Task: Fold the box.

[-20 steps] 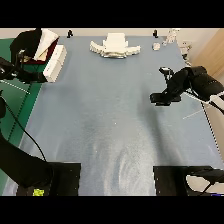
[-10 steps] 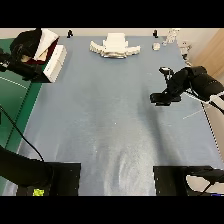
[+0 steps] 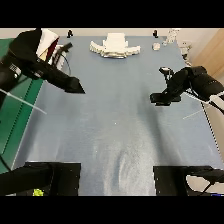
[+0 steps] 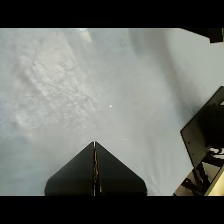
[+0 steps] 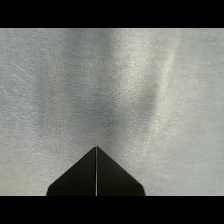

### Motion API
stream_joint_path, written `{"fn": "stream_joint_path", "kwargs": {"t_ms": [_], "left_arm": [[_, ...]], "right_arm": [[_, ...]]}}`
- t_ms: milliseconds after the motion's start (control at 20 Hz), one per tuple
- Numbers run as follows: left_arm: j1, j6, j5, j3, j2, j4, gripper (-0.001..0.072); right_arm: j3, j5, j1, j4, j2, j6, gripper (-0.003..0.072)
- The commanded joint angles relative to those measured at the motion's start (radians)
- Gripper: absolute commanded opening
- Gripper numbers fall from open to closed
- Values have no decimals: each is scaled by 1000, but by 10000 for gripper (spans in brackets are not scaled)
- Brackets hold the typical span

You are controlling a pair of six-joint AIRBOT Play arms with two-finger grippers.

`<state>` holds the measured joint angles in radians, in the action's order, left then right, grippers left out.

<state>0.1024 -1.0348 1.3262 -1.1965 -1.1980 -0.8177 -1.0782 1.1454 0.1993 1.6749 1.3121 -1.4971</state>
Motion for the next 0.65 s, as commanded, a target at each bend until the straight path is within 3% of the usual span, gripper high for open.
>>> {"fn": "stream_joint_path", "kwargs": {"t_ms": [0, 200, 600], "left_arm": [[155, -39, -179, 205, 101, 2, 11], [247, -39, -249, 270, 97, 2, 13], [253, -38, -251, 270, 97, 3, 13]], "right_arm": [[-1, 0, 0, 0, 1, 0, 5], [-1, 0, 0, 0, 1, 0, 5], [-1, 0, 0, 0, 1, 0, 4]]}}
